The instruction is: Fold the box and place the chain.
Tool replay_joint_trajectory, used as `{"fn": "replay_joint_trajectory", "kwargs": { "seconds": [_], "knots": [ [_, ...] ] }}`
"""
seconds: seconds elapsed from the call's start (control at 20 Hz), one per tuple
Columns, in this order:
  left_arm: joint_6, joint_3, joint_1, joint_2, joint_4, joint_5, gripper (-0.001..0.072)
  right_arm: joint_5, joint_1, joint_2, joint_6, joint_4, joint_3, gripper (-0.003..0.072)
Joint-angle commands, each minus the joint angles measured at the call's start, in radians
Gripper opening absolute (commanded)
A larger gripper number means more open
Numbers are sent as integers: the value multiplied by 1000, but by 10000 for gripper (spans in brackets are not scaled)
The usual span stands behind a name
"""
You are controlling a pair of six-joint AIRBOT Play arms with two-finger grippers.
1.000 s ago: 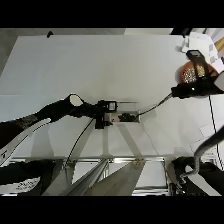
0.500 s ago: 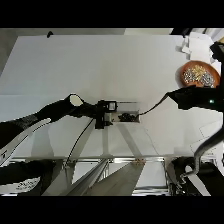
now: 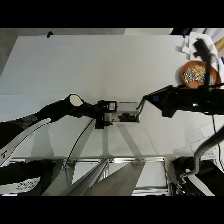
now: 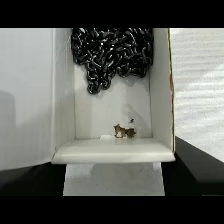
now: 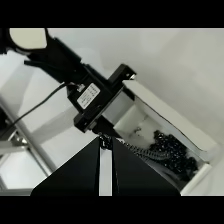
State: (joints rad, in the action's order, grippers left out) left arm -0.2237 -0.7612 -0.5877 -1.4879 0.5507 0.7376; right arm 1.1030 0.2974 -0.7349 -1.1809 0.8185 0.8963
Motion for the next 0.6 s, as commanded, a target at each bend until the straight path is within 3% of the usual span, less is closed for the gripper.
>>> {"fn": "replay_joint_trajectory", "kwargs": {
  "seconds": [0.0,0.35,0.55],
  "knots": [
    [0,0,0,1,0,0,13,-77,137,-103,6,106,-1,15],
    [0,0,0,1,0,0,13,-97,222,-291,12,133,-1,15],
    [0,0,0,1,0,0,13,-102,244,-360,-1,222,-1,15]
  ]
}}
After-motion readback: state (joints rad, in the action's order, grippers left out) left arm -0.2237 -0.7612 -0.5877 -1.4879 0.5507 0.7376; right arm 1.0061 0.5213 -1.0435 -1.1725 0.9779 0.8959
